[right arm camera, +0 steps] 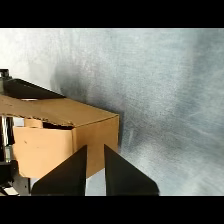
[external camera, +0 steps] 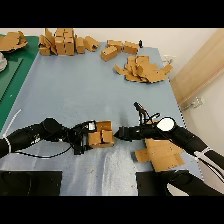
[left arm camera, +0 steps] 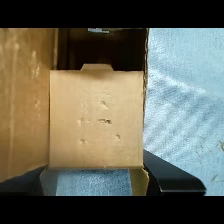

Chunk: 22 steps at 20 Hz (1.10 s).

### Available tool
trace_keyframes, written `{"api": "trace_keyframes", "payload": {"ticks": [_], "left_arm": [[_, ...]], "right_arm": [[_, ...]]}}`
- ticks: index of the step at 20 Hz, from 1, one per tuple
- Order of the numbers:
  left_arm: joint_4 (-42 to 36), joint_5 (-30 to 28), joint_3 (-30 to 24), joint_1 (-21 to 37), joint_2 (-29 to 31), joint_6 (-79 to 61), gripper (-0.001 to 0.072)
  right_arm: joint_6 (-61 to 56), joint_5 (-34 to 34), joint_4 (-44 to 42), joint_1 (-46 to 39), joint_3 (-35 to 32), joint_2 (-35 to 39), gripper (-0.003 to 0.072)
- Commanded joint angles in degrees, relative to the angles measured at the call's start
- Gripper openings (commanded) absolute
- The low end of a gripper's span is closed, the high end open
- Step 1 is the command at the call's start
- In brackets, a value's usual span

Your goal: Fold the box.

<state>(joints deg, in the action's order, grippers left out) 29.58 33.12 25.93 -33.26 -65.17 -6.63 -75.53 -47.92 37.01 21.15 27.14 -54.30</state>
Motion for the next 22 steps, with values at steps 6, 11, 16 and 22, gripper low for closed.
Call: {"api": "trace_keyframes", "payload": {"ticks": [6, 11, 16, 22], "left_arm": [[0.0, 0.0, 0.0, 0.0, 0.0, 0.0, 0.0471], [0.0, 0.0, 0.0, 0.0, 0.0, 0.0, 0.0471], [0.0, 0.0, 0.0, 0.0, 0.0, 0.0, 0.0471], [0.0, 0.0, 0.0, 0.0, 0.0, 0.0, 0.0471]], "right_arm": [[-3.1, 0.4, 5.2, 0.0, 0.1, 1.3, 0.0186], [-3.1, 0.3, 5.1, 0.0, 0.2, 3.3, 0.0388], [-3.1, -1.1, 1.5, 0.3, 0.2, 3.4, 0.0501], [-7.2, 1.9, 7.9, 6.2, 3.5, -1.1, 0.0499]]}}
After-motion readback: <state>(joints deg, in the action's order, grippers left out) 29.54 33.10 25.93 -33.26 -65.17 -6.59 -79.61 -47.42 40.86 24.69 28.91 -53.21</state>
